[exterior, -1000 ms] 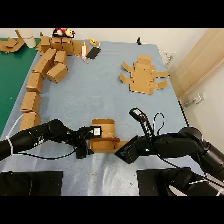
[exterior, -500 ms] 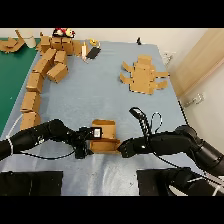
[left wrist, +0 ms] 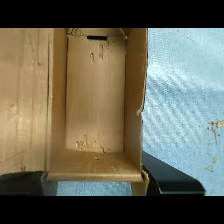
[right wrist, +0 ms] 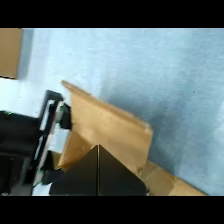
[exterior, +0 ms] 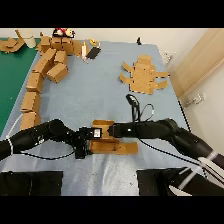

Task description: Fold the box.

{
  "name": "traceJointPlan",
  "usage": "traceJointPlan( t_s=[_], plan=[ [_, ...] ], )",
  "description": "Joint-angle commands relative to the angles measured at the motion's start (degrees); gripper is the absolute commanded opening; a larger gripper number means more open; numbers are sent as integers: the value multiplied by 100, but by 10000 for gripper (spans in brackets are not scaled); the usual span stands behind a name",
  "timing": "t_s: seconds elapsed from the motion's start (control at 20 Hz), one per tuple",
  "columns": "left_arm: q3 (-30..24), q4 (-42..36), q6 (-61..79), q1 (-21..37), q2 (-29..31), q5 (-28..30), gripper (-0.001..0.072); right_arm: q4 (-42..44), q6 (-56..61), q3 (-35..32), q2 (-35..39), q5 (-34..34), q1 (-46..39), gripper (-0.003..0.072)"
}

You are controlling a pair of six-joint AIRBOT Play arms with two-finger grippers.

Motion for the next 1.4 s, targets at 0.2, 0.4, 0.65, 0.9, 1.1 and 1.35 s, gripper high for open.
traceJointPlan(
  t_s=[0.2, 0.4, 0.65, 0.9, 1.1, 1.35],
  plan=[
    [-4, 4, 0, -4, -2, -4, 451, 17, -706, 177, -1572, -70, 17, 7],
    [-4, 4, 0, -4, -2, -2, 451, -118, -855, 177, -1631, -74, 17, 7],
    [-4, 4, 0, -4, -2, -4, 451, -476, -1141, 240, -1602, -138, -7, 7],
    [-4, 4, 0, -4, -2, -4, 451, -2573, -629, 754, -632, -1237, -7, 7],
    [-4, 4, 0, -4, -2, -4, 451, -2979, -686, 673, 466, -2505, 46, 7],
    [-4, 4, 0, -4, -2, -4, 451, -2022, -2146, -299, 1364, -3071, 527, 8]
  ],
)
